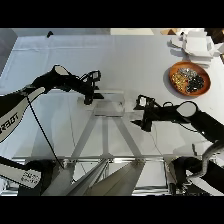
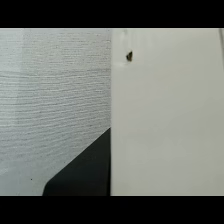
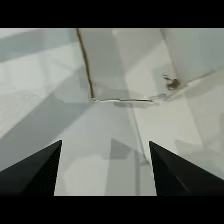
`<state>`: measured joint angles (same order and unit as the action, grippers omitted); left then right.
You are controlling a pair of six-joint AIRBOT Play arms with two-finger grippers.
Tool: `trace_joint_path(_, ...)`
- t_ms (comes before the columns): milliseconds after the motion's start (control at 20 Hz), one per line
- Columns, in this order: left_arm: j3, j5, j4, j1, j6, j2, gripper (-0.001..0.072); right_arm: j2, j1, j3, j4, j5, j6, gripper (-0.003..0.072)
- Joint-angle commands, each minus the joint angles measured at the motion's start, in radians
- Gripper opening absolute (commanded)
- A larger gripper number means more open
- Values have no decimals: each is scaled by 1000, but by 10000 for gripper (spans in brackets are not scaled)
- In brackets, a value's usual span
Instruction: Fold the box and place the chain.
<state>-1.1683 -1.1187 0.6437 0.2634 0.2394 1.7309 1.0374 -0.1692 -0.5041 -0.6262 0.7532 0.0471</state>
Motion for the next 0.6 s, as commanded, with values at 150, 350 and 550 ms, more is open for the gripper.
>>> trace_joint_path(150,0,0,0,0,0,0,11,77,-91,0,146,-185,198,653)
trace_joint_path(350,0,0,0,0,0,0,11,171,-129,0,214,-270,198,655)
trace_joint_path(550,0,0,0,0,0,0,11,214,-129,0,428,-287,198,661)
